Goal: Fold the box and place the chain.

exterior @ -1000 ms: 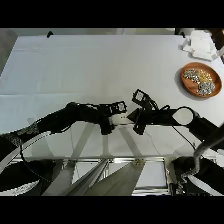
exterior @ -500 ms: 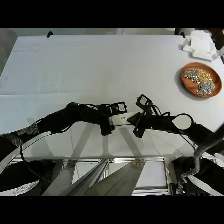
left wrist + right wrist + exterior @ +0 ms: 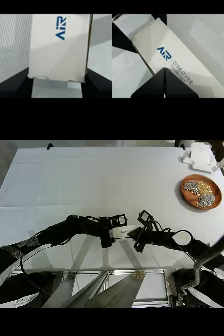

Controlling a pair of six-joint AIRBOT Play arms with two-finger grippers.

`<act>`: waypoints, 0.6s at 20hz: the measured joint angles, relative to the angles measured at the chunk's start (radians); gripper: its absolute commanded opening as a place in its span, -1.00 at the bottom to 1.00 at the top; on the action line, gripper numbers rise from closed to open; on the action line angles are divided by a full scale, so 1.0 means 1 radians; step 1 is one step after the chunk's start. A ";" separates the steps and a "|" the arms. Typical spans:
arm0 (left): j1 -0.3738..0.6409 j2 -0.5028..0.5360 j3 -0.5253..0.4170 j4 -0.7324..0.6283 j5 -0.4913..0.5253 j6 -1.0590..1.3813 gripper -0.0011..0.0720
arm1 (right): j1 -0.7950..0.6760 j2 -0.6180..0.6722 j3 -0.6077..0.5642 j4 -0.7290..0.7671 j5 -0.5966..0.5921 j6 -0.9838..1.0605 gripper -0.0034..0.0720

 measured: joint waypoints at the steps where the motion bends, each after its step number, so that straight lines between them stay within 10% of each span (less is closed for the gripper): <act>1: 0.000 0.000 0.000 0.000 0.000 0.000 0.11 | 0.000 0.000 -0.002 0.000 -0.008 -0.001 -0.87; 12: 0.001 0.000 0.000 0.000 -0.005 -0.004 0.11 | -0.001 0.150 0.076 0.085 -0.066 -0.071 -0.87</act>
